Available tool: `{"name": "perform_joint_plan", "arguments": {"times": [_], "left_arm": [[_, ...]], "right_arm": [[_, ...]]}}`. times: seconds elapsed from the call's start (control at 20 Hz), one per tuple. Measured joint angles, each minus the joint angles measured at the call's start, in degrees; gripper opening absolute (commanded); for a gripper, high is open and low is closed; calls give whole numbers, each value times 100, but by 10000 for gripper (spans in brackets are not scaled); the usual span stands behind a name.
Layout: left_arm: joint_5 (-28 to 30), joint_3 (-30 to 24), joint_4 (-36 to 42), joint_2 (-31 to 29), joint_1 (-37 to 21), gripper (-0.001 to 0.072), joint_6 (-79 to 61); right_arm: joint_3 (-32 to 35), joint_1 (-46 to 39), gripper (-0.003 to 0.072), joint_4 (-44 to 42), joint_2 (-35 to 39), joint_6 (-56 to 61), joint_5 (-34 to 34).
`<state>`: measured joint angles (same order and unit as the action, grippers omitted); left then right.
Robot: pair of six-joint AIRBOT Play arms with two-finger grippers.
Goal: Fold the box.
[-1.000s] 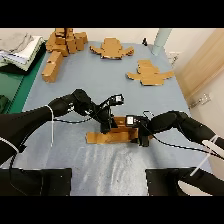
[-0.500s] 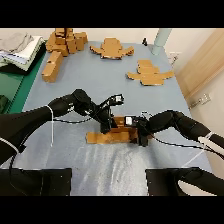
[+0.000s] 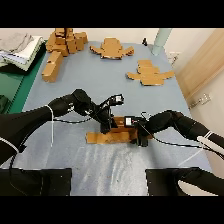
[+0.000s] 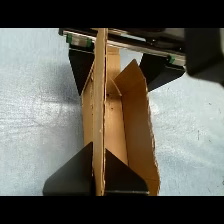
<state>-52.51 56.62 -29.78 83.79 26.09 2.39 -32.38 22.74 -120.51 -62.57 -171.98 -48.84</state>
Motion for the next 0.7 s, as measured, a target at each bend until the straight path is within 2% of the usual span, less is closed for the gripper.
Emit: {"name": "perform_joint_plan", "arguments": {"times": [0.1,0.2,0.35,0.45,0.7], "left_arm": [[2,-2,0,0,0,15,0],[2,-2,0,0,0,15,0],[0,-2,-2,0,0,15,0],[-2,-2,-2,0,0,15,0],[-7,-2,-2,0,0,15,0]], "right_arm": [[0,2,683,-31,-35,-2,17],[2,4,622,-37,-52,-2,31],[0,7,607,-42,-90,-2,33],[0,13,503,-37,-125,-7,59],[-7,111,506,50,-160,0,83]]}}
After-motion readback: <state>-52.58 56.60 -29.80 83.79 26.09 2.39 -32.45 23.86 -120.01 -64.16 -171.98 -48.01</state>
